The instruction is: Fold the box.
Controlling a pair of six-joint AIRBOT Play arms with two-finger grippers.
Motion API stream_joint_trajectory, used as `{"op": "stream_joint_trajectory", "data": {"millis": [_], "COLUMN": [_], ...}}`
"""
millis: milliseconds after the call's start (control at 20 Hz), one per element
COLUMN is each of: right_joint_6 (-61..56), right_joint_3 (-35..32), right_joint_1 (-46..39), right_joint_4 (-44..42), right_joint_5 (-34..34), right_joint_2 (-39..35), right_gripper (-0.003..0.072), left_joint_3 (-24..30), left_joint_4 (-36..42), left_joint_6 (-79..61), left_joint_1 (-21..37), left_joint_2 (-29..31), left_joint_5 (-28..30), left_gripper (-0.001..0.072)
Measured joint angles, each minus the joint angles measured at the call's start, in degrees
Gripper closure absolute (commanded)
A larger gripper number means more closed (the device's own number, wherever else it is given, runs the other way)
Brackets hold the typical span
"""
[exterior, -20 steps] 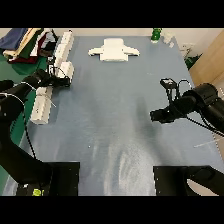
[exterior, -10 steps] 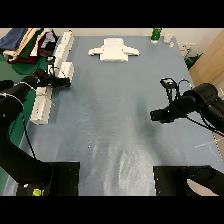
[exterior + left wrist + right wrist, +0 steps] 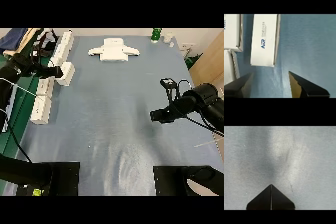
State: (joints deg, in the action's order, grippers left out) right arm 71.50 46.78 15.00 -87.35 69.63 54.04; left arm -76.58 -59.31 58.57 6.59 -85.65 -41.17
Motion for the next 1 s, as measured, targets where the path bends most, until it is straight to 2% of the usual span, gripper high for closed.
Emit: {"op": "stream_joint_trajectory", "data": {"millis": [50,100,350,500,700,850,1000], "right_joint_6": [0.0,0.0,0.0,0.0,0.0,0.0,0.0], "right_joint_3": [0.0,0.0,0.0,0.0,0.0,0.0,0.0], "right_joint_1": [0.0,0.0,0.0,0.0,0.0,0.0,0.0], "right_joint_4": [0.0,0.0,0.0,0.0,0.0,0.0,0.0], "right_joint_5": [0.0,0.0,0.0,0.0,0.0,0.0,0.0], "right_joint_2": [0.0,0.0,0.0,0.0,0.0,0.0,0.0], "right_gripper": [0.0682,0.0682,0.0682,0.0682,0.0682,0.0682,0.0682], "left_joint_3": [-0.4,-0.8,-1.4,-0.3,4.6,8.6,10.6], "left_joint_4": [0.5,1.4,8.5,10.8,11.8,12.0,12.1], "left_joint_6": [0.0,0.0,-0.3,-0.5,-0.5,-0.3,-0.2], "left_joint_1": [0.0,-0.2,-0.9,-3.7,-13.0,-21.4,-27.3], "left_joint_2": [1.5,3.2,10.4,13.6,16.0,16.3,15.6], "left_joint_5": [-1.5,-2.7,-9.2,-14.6,-17.9,-15.8,-13.6], "left_gripper": [0.0523,0.0697,0.0700,0.0700,0.0696,0.0695,0.0696]}}
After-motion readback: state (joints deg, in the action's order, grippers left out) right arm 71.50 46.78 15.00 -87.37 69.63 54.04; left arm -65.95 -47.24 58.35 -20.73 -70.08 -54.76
